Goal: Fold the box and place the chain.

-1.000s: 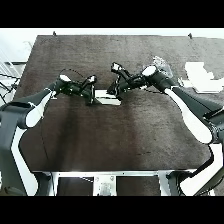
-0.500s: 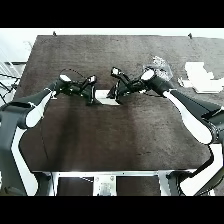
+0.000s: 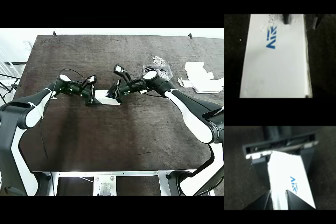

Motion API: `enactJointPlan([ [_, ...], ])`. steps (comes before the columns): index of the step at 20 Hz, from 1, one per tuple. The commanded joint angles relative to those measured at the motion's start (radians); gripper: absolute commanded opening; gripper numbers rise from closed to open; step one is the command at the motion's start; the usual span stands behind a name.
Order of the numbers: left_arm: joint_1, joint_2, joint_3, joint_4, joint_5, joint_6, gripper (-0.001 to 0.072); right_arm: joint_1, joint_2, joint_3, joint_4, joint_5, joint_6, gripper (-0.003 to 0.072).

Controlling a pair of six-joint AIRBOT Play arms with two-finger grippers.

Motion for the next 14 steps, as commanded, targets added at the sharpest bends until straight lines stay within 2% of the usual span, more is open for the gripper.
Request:
enactJointPlan([
  [1, -0.001, 0.001, 0.0, 0.0, -0.001, 0.0, 0.0286, -0.009, 0.001, 0.005, 0.071, 0.002, -0.022, 0.0264],
  [8, -0.001, 0.001, 0.0, 0.0, -0.001, 0.0, 0.0285, -0.01, -0.001, 0.005, 0.017, -0.048, -0.026, 0.0262],
  [9, -0.001, 0.001, 0.0, 0.0, -0.001, 0.0, 0.0285, -0.009, -0.001, 0.005, 0.016, -0.052, -0.026, 0.0245],
  [11, -0.001, 0.001, 0.0, 0.0, -0.001, 0.0, 0.0285, -0.006, -0.001, 0.001, -0.005, -0.051, -0.026, 0.0149],
  [14, -0.001, 0.001, 0.0, 0.0, -0.001, 0.0, 0.0285, -0.005, -0.001, -0.013, -0.037, -0.052, -0.026, 0.0126],
])
